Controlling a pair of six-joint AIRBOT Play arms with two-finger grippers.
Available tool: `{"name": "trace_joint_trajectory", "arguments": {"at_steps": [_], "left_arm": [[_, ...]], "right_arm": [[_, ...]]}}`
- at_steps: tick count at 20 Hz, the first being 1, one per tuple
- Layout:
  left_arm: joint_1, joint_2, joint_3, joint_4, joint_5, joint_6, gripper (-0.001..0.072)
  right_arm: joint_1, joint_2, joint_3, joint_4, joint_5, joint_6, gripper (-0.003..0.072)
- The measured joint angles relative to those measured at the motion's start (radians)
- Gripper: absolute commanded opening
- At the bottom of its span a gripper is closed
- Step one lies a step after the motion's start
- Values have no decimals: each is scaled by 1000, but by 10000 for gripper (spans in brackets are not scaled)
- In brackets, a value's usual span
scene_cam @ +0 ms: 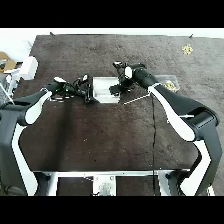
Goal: Fold the box and place the chain.
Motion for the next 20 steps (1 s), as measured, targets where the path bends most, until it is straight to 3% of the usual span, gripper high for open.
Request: {"name": "trace_joint_trajectory", "arguments": {"at_steps": [1, 2, 3, 17, 20], "left_arm": [[0, 0, 0, 0, 0, 0, 346], [0, 0, 0, 0, 0, 0, 346], [-1, 0, 0, -1, 0, 0, 346], [0, 0, 0, 0, -1, 1, 345], [0, 0, 0, 0, -1, 1, 346]], "right_arm": [[9, -4, 9, -31, 8, 23, 402], [17, -7, 16, -60, 14, 45, 287], [24, -10, 22, -87, 24, 68, 275], [68, -48, 35, -171, 29, 201, 274], [70, -53, 35, -173, 26, 212, 202]]}}
